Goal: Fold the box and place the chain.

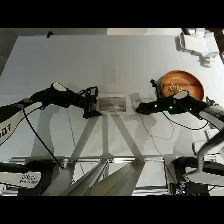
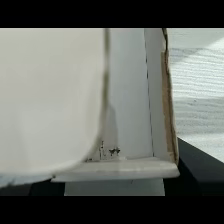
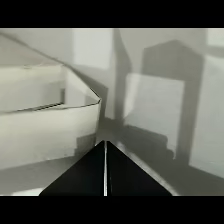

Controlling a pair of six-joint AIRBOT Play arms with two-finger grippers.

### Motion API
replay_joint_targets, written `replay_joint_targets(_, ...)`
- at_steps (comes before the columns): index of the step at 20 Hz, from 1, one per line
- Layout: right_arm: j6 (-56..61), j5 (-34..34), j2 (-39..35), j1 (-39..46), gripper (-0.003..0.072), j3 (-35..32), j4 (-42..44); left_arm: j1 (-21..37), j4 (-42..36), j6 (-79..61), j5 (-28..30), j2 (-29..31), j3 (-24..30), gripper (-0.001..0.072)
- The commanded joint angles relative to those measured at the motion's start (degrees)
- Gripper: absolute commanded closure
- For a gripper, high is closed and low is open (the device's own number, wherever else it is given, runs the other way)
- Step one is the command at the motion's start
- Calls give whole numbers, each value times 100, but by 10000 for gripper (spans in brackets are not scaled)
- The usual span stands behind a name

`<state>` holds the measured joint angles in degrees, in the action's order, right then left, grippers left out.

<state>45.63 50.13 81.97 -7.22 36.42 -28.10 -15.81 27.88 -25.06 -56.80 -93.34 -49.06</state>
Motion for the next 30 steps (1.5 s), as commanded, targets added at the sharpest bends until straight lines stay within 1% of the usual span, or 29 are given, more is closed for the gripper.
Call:
replay_joint_targets(1,-326,326,15,2,684,0,586,2,0,-2,0,-2,2,567)
replay_joint_targets(5,-527,774,4,-24,682,0,1344,0,0,-2,0,-2,2,567)
replay_joint_targets(7,-527,824,4,-212,682,0,1545,0,0,-2,2,-2,2,567)
replay_joint_targets(9,-525,763,4,-485,678,0,1657,0,0,-2,0,-2,2,567)
replay_joint_targets(10,-520,730,4,-590,663,2,1685,2,0,-2,2,-2,2,567)
replay_joint_targets(11,-518,719,4,-647,597,2,1692,0,0,-2,0,-2,2,567)
replay_joint_targets(12,-492,723,2,-678,572,2,1694,0,0,-2,0,-2,2,567)
replay_joint_targets(14,-470,706,-52,-686,572,2,1674,0,0,-2,0,-2,2,567)
replay_joint_targets(18,-389,404,-330,-686,572,2,1596,2,0,-2,0,-2,2,567)
replay_joint_targets(20,-389,245,-514,-686,572,2,1469,0,0,-2,0,-2,2,567)
replay_joint_targets(22,-391,229,-608,-686,572,4,1220,0,0,-2,2,-2,2,567)
replay_joint_targets(24,-341,229,-614,-688,574,4,758,0,0,-2,2,-2,2,567)
replay_joint_targets(27,90,221,-614,-699,574,4,-66,0,0,-2,0,-2,2,567)
replay_joint_targets(30,109,192,-614,-699,574,4,-297,0,0,-2,0,-2,2,567)
